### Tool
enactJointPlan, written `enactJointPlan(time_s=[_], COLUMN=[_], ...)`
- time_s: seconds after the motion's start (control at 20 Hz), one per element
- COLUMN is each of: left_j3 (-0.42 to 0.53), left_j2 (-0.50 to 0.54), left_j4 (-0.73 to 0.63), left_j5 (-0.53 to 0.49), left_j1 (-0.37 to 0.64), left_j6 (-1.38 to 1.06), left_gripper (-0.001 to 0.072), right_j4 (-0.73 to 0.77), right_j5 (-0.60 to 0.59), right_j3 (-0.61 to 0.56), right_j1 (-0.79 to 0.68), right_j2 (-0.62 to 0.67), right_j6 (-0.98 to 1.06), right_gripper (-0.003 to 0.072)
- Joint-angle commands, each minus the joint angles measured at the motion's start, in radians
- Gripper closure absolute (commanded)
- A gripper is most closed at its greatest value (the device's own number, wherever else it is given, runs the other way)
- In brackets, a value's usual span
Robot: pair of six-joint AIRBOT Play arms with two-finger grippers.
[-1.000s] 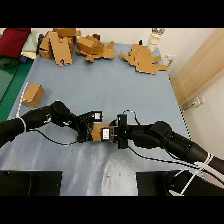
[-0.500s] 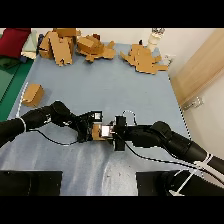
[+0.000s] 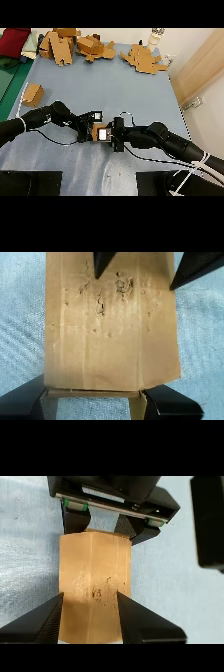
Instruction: Fold the box.
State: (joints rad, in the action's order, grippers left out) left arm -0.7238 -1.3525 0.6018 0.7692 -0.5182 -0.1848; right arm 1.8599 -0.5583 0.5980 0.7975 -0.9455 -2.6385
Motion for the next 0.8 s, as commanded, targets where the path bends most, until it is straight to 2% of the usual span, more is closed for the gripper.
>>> enactJointPlan(time_s=[0.0,0.45,0.6,0.75], left_j3=[0.0,0.0,0.0,0.0], left_j2=[0.001,0.001,0.001,0.001], left_j4=[0.0,0.0,0.0,0.0], left_j5=[-0.001,-0.001,-0.001,-0.001], left_j1=[0.0,0.0,0.0,0.0], left_j6=[0.0,0.0,0.0,0.0], left_gripper=[0.0391,0.0391,0.0392,0.0391], right_j4=[-0.035,-0.172,-0.254,-0.396], right_j5=[0.005,0.029,0.038,0.038], right_j3=[0.001,0.001,0.002,0.001], right_j1=[0.013,0.015,0.023,0.079], right_j2=[-0.016,-0.057,-0.057,-0.057], right_j6=[0.0,0.006,0.11,0.251], right_gripper=[0.016,0.0175,0.0183,0.019])
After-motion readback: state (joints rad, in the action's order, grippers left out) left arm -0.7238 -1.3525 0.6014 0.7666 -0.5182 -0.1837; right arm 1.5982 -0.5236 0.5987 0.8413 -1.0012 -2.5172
